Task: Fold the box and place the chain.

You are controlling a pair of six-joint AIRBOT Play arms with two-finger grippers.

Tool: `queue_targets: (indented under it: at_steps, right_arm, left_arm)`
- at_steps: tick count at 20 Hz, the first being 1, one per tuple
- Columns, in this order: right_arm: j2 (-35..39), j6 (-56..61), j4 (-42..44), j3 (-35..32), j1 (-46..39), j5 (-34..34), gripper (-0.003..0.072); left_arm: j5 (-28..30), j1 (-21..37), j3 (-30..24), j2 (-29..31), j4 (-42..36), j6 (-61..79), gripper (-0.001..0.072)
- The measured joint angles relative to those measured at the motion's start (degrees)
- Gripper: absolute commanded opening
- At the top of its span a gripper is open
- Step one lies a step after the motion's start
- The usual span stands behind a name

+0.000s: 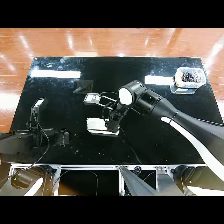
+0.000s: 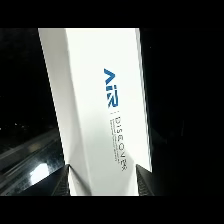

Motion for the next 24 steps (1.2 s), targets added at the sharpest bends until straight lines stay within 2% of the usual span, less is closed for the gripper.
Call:
queue_targets:
  at_steps: [4,5,6,7,24]
  right_arm:
    - [0.0,0.0,0.2,0.0,0.0,0.5,0.0472]
    - [0.0,0.0,0.6,0.0,0.0,0.5,0.0376]
    - [0.0,0.0,1.0,0.0,0.0,0.5,0.0183]
    - [0.0,0.0,1.3,0.0,0.0,0.5,0.0213]
    - [0.0,1.0,1.3,0.0,1.1,1.7,0.0217]
  left_arm:
    - [0.0,0.0,0.0,0.0,0.0,0.0,0.0494]
    - [0.0,0.0,0.0,0.0,-0.1,0.0,0.0494]
    - [0.0,0.0,0.0,0.0,-0.2,0.0,0.0494]
    - [0.0,0.0,0.0,0.0,-0.2,0.0,0.0494]
    - [-0.1,0.0,0.0,0.0,-0.4,0.0,0.0494]
